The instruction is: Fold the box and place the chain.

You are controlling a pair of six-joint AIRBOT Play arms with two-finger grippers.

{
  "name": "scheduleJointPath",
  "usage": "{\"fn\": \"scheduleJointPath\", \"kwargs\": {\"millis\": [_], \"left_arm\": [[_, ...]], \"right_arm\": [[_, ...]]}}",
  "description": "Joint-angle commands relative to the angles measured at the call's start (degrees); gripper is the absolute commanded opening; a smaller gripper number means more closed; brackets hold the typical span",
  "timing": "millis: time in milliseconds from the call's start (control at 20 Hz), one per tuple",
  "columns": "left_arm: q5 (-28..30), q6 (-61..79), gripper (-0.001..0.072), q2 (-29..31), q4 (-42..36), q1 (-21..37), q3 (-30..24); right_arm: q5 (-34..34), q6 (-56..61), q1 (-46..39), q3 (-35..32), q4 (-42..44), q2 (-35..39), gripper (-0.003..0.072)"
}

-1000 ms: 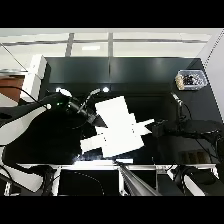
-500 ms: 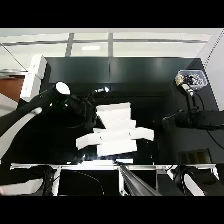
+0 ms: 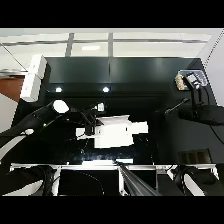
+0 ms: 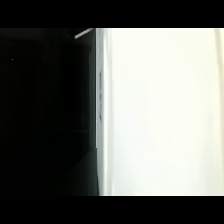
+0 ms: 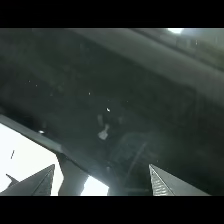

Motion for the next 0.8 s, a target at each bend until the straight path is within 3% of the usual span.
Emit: {"fn": "scheduleJointPath", "kwargs": {"millis": [0,200,500,750], "left_arm": [[0.0,7.1,0.0032,-2.6,-1.9,-0.2,-0.4],[-2.0,7.2,0.0032,-3.2,0.3,-0.2,1.0],[-2.0,7.2,0.0032,-4.2,0.2,-0.3,1.0],[-2.0,7.1,0.0032,-4.2,0.2,-0.3,1.0]], "right_arm": [[1.3,-9.4,3.2,-2.2,1.0,0.0,0.0698],[2.7,-14.4,10.6,-5.2,1.0,-1.6,0.0697],[12.3,-17.4,22.4,-10.1,1.2,-5.0,0.0697],[12.0,-27.1,29.0,-11.1,-0.9,-9.1,0.0699]]}}
